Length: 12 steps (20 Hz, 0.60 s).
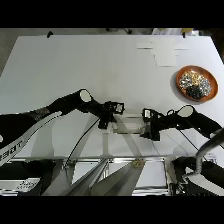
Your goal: Fold the box and place the chain.
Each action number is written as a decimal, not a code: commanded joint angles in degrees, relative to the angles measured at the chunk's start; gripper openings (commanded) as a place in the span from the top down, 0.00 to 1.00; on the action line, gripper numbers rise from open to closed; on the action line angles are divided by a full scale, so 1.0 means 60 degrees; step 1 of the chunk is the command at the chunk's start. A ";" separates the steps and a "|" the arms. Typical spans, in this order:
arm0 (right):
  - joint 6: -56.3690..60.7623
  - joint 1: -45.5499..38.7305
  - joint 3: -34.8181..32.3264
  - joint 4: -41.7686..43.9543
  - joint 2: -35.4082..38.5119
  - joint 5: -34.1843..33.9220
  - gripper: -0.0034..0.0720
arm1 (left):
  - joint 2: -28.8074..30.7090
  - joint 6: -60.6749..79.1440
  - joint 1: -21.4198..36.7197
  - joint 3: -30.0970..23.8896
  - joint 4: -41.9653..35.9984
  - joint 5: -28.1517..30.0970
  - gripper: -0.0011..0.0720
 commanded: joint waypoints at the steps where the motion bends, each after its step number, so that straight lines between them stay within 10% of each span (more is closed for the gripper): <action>1: -0.0499 -0.0036 0.0000 0.0481 0.0255 0.0204 0.01 | 0.0004 0.0004 0.0004 0.0011 0.0000 0.0004 0.97; 12: -0.0492 -0.0186 -0.0040 0.0670 0.0984 0.0543 0.02 | 0.0004 0.0004 0.0004 0.0011 0.0000 0.0004 0.97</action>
